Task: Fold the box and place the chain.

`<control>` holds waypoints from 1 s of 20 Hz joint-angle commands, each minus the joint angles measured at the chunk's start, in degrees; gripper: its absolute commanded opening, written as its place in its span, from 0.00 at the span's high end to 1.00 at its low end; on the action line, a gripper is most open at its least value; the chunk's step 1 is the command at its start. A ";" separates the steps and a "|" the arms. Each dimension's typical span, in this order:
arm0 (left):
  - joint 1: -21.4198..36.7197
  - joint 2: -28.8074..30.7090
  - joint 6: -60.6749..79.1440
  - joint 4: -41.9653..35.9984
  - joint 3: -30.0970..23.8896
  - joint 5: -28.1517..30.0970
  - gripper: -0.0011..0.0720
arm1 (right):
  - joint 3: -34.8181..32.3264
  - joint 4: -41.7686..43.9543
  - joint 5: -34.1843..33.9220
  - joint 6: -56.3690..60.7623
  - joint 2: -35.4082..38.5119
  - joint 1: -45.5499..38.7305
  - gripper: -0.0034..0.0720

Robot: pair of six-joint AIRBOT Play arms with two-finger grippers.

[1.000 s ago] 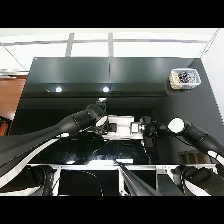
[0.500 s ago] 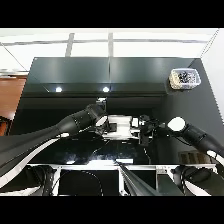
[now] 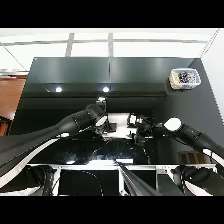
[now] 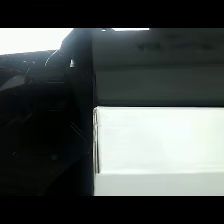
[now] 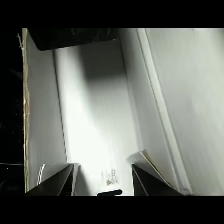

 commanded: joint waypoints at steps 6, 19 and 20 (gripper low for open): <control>0.02 0.04 0.15 0.00 0.07 0.00 0.94 | 0.04 -6.45 -1.03 14.05 0.76 -0.28 0.95; 0.04 0.02 0.15 0.04 0.07 -0.02 0.94 | -6.23 -20.55 18.69 83.19 10.21 -40.00 0.94; 0.04 0.02 0.15 0.04 0.07 0.00 0.94 | -6.23 -16.85 19.30 79.36 8.07 -38.42 0.94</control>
